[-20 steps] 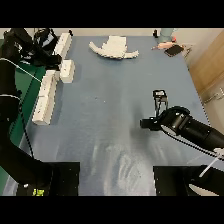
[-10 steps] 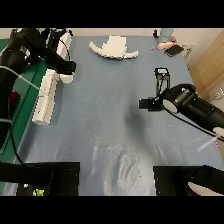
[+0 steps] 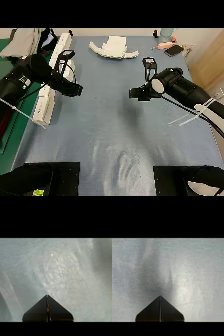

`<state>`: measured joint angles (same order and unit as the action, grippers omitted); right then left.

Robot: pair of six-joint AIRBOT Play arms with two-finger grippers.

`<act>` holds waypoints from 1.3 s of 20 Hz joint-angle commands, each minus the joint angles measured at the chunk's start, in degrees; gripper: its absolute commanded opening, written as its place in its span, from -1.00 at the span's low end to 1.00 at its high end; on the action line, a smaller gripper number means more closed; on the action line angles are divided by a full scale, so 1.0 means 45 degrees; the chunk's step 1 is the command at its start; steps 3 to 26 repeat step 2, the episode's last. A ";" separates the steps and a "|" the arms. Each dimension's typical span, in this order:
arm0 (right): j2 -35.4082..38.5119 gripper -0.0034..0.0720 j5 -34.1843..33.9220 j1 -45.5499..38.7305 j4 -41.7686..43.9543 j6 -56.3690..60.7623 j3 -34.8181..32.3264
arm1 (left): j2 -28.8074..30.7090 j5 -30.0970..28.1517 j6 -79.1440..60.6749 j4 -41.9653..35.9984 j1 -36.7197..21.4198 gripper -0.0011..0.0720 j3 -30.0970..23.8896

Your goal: Fold the box.

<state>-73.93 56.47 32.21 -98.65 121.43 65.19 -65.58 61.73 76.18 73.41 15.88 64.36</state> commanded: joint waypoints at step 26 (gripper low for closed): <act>-0.0165 -0.90 0.0010 -0.0019 0.0219 -0.0141 0.0180 | 0.0204 0.0175 0.0068 -0.0034 0.0073 -0.92 -0.0291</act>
